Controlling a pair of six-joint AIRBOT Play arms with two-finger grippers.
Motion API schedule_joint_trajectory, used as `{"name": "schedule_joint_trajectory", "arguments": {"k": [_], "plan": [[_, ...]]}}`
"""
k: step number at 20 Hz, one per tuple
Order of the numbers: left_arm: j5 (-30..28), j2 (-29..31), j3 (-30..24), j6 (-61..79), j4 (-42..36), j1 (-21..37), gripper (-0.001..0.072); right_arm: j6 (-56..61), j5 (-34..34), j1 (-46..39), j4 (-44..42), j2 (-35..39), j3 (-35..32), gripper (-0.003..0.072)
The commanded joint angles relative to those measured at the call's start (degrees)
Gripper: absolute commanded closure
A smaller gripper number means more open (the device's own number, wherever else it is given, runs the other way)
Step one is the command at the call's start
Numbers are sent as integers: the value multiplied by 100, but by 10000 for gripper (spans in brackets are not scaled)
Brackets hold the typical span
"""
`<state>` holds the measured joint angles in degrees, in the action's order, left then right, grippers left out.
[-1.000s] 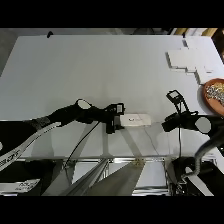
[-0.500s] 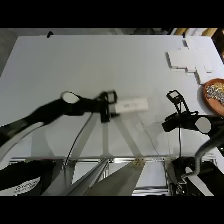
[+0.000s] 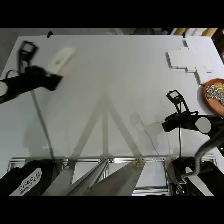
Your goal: Fold the box and place the chain.
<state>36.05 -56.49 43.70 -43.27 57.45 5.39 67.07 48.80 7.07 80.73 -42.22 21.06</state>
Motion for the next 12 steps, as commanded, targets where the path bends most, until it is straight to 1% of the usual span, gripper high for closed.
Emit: {"name": "schedule_joint_trajectory", "arguments": {"k": [1,2,3,5,8,12], "plan": [[835,118,2,-2721,2413,1484,399,2,2,-4,0,-4,0,670],[968,118,0,-3314,2811,1840,398,2,2,-4,0,-4,0,670],[1019,118,0,-3947,3018,2140,398,2,2,-4,0,-4,0,670],[1097,105,0,-4754,3067,2487,397,2,2,-4,0,-4,0,670],[1368,-87,0,-4870,3077,2570,397,2,2,-4,0,-4,0,670],[1893,-468,0,-4870,3141,2568,397,2,2,-4,0,-4,0,670]]}}
